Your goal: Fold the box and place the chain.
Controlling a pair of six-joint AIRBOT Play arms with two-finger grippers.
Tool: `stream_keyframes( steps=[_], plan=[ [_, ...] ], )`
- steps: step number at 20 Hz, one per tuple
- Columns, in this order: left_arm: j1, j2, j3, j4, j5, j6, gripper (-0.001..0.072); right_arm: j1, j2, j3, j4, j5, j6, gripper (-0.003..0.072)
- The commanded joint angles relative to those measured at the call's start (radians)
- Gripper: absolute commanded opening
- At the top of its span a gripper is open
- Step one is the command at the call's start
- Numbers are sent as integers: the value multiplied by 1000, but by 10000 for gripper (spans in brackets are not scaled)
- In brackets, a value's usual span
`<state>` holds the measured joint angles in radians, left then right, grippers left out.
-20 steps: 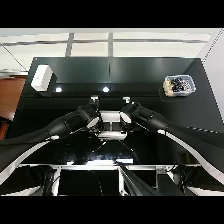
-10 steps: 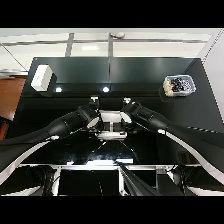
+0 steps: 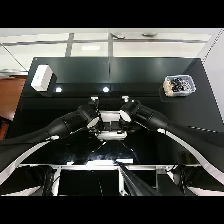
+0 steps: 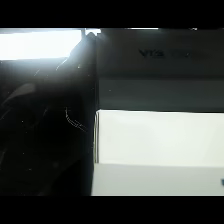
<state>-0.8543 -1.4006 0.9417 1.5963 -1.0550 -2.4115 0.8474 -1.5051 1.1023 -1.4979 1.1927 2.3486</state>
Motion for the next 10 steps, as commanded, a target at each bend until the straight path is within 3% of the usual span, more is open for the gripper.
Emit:
stream_keyframes(
  steps=[1,2,4,10],
  plan=[
    [1,0,0,1,-1,3,31,0,0,6,-45,40,0,338],
    [1,0,0,0,0,3,31,0,0,6,-48,42,0,337],
    [1,0,0,0,0,3,31,3,-1,5,-48,39,0,251],
    [1,0,0,0,0,2,31,3,-3,5,-47,35,0,249]
  ],
)
